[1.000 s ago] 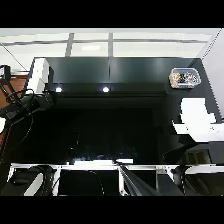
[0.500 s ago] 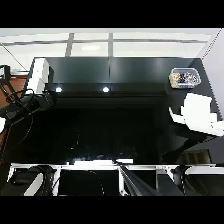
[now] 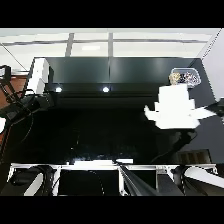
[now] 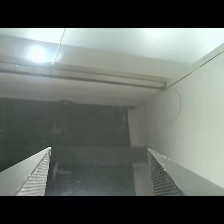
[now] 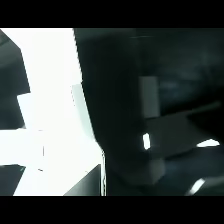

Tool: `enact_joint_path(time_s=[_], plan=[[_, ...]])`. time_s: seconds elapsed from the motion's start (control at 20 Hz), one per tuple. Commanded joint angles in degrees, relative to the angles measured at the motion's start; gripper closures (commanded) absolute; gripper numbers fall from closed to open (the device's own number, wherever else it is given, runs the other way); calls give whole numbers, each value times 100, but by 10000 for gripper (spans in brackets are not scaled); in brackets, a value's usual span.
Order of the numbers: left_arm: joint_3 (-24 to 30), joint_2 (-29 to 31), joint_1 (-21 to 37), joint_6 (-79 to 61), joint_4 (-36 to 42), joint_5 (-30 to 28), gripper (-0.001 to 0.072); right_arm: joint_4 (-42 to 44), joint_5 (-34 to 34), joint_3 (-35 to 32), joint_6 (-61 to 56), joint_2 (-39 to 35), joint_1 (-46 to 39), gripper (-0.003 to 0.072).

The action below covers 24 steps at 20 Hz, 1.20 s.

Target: Fold the box and place the chain.

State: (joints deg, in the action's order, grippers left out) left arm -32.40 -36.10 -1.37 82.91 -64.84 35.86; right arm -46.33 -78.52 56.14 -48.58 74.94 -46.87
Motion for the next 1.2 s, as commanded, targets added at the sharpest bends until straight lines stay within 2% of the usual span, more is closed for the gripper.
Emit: enact_joint_path(time_s=[0.0,0.15,0.25,0.35,0.45,0.6,0.7,0.85,0.95,1.15], plan=[[28,-2,0,-17,-4,256,4,1084,531,-1274,560,-964,920,668],[166,-107,-157,-20,295,284,5,2317,1604,-2542,1099,-2173,1941,668],[269,-420,-557,-92,568,273,5,3062,2732,-3449,1484,-2938,2990,668],[243,-918,-1075,-461,885,175,5,3567,3939,-4089,1523,-3351,4146,668],[-11,-1633,-1445,-715,1305,144,8,3707,4758,-4308,1519,-3366,5250,668],[-577,-2778,-1392,-933,1753,483,8,3842,5641,-4308,1467,-3366,6382,668],[-957,-3482,-1174,-1574,2450,1082,9,3838,5976,-4308,1322,-3366,6824,668],[-1440,-4533,-820,-3254,4022,2798,9,3840,5943,-4308,1322,-3366,7071,668],[-1733,-5088,-776,-3545,4061,3532,9,3840,5921,-4308,1320,-3366,7104,669],[-2059,-5643,-1095,-4433,3932,4039,12,3842,5925,-4308,1318,-3366,7104,668]])
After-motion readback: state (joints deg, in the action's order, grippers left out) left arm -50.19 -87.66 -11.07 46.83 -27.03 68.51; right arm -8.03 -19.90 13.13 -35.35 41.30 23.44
